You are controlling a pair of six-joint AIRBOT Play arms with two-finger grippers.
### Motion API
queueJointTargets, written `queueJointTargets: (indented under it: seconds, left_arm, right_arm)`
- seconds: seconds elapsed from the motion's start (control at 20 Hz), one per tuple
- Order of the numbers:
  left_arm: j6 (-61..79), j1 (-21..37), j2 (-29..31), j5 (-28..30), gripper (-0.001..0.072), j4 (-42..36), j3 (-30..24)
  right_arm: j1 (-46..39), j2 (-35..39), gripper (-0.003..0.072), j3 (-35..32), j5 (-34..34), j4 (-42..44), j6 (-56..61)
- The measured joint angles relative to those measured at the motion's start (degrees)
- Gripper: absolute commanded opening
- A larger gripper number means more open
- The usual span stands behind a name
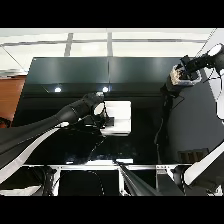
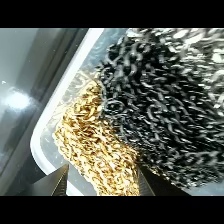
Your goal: Fold the box and place the chain.
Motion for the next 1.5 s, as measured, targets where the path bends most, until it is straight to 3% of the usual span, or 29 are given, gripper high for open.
queueJointTargets:
  seconds: [0.05,0.1,0.15,0.2,0.25,0.3,0.35,0.6,0.75,1.2,1.5]
  left_arm:
    - [0.0,0.0,0.0,0.0,0.0028,0.0,0.0]
    - [0.0,0.0,0.0,0.0,0.0028,0.0,0.0]
    - [0.0,0.0,0.0,0.0,0.0029,0.0,0.0]
    - [0.0,0.0,0.0,0.0,0.0028,0.0,0.0]
    - [0.0,0.0,0.0,0.0,0.0029,0.0,0.0]
    - [0.0,0.0,0.0,0.0,0.0028,0.0,0.0]
    - [0.0,0.0,0.0,0.0,0.0028,0.0,0.0]
    - [0.02,0.0,0.0,0.0,0.0028,0.0,0.0]
    - [0.02,0.0,0.0,0.0,0.0028,0.0,0.0]
    - [0.0,0.0,0.0,-0.02,0.0028,-0.02,0.0]
    - [0.02,0.0,0.0,0.0,0.0028,-0.02,0.0]
  right_arm:
    - [0.22,-0.15,0.0475,0.0,-0.28,-0.02,0.0]
    - [0.39,-0.26,0.0381,0.0,-0.59,-0.02,0.0]
    - [0.46,-0.33,0.0358,0.0,-0.74,-0.02,0.0]
    - [0.57,-0.42,0.0239,0.0,-0.87,-0.11,-0.11]
    - [0.63,-0.48,0.0231,0.0,-0.85,-0.22,-0.31]
    - [0.68,-0.48,0.0026,0.0,-0.83,-0.31,-0.76]
    - [0.68,-0.5,0.0011,0.0,-0.7,-0.39,-1.4]
    - [0.37,0.96,0.0009,0.0,1.9,-1.14,-8.37]
    - [0.26,5.53,0.0009,0.0,2.84,-1.38,-15.56]
    - [0.26,31.56,0.0009,0.0,0.98,0.55,-30.16]
    - [2.86,47.41,0.0009,0.02,7.58,3.37,-37.48]
